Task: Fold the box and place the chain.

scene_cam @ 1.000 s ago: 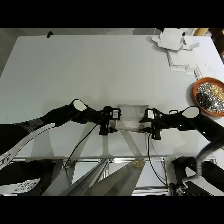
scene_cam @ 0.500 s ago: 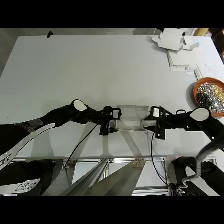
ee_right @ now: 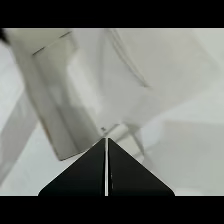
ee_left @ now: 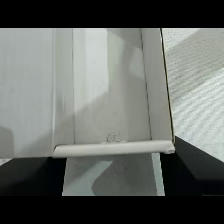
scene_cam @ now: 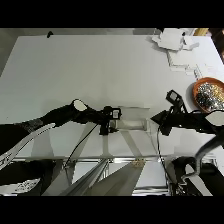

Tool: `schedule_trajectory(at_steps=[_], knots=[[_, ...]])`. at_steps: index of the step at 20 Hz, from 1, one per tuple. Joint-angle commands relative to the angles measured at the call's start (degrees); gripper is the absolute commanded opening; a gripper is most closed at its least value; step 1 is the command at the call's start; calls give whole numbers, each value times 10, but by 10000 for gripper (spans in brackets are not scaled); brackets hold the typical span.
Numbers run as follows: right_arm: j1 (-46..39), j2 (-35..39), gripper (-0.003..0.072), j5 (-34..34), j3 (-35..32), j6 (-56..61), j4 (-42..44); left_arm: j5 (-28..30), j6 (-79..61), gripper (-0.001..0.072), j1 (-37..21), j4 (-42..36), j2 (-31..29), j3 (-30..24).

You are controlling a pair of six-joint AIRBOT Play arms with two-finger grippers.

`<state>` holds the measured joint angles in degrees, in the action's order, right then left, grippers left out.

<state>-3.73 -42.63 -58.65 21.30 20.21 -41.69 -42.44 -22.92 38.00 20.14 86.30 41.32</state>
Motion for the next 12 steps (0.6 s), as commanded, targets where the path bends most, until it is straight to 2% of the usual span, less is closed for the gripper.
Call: schedule_trajectory(at_steps=[1,4,7,9,12], knots=[[-54,7,19,45,0,148,-1,0,0,254,0,0,0,0],[-87,-3,19,90,0,235,-30,0,0,254,0,0,0,0],[-101,-21,19,115,0,334,-112,0,0,254,0,0,0,0],[-101,-41,19,107,0,384,-164,0,0,254,0,0,0,0],[-101,-94,19,61,0,400,-148,0,0,254,0,0,0,0]])
